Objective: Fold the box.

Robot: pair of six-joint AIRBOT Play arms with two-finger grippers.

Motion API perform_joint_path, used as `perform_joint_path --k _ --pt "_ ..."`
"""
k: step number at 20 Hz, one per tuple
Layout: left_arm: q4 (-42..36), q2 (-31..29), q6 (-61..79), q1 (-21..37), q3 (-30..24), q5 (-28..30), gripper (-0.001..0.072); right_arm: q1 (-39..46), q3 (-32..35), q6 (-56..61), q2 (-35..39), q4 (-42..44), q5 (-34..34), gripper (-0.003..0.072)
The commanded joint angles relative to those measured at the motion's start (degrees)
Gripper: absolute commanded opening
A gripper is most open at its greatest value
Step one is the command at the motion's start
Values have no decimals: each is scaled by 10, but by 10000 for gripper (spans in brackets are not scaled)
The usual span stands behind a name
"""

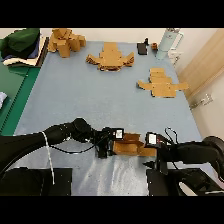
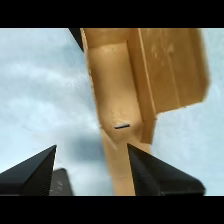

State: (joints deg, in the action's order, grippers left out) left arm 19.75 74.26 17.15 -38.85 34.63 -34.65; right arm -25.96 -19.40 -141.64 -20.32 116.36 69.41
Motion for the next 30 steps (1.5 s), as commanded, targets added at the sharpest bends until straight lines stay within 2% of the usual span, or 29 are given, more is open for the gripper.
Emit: perform_joint_path --k 1,3,7,8,10,13,15,17,21,27,30 --pt "0 0 0 0 0 2 528 -1 0 58 31 68 21 712" --pt "0 0 0 0 0 2 528 -1 -1 90 34 121 29 707" --pt "0 0 0 0 0 1 527 -11 -3 88 34 123 28 707" --pt "0 0 0 -1 0 1 528 -11 -3 88 33 124 21 708" --pt "0 0 0 -1 0 2 528 -11 -3 102 33 134 -42 707" --pt "5 -4 -17 0 0 2 528 -11 -3 274 31 151 -143 707" --pt "47 -23 -36 0 5 4 527 -11 -3 407 31 150 -161 707" --pt "97 -49 -114 0 6 26 527 -11 -3 473 31 150 -160 707" --pt "201 -66 -219 0 5 54 527 -11 -3 482 31 150 -161 707" --pt "199 -37 -225 -1 5 44 527 -11 -3 483 31 151 -185 707" --pt "199 -32 -225 -1 5 27 527 -11 -3 536 31 150 -185 707"
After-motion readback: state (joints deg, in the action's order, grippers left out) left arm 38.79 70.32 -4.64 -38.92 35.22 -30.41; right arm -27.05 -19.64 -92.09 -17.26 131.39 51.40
